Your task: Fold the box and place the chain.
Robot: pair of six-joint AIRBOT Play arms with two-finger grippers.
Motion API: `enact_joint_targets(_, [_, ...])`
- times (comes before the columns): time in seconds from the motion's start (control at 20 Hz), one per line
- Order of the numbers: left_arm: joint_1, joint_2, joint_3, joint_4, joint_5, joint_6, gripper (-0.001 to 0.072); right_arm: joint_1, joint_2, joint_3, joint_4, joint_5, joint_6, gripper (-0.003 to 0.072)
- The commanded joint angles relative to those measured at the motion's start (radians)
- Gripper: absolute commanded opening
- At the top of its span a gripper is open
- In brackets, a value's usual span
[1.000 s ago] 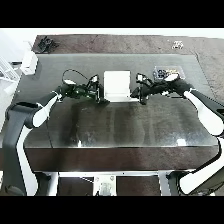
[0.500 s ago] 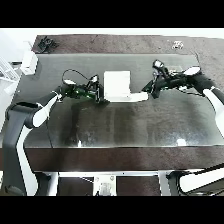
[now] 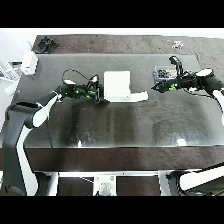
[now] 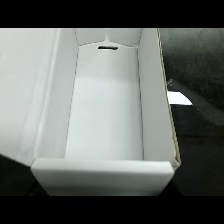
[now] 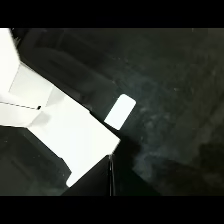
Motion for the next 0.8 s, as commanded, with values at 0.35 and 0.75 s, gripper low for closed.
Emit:
enact_joint_targets(0.35, [0.001, 0.001, 0.001, 0.0, 0.0, 0.0, 0.0477, 0.041, -0.151, 0.001, 0.05, -0.001, 0.199, 0.0009])
enact_joint_targets(0.75, [0.001, 0.001, 0.001, 0.0, 0.0, 0.0, 0.0477, 0.199, -0.15, 0.075, 0.044, 0.068, 0.216, 0.0009])
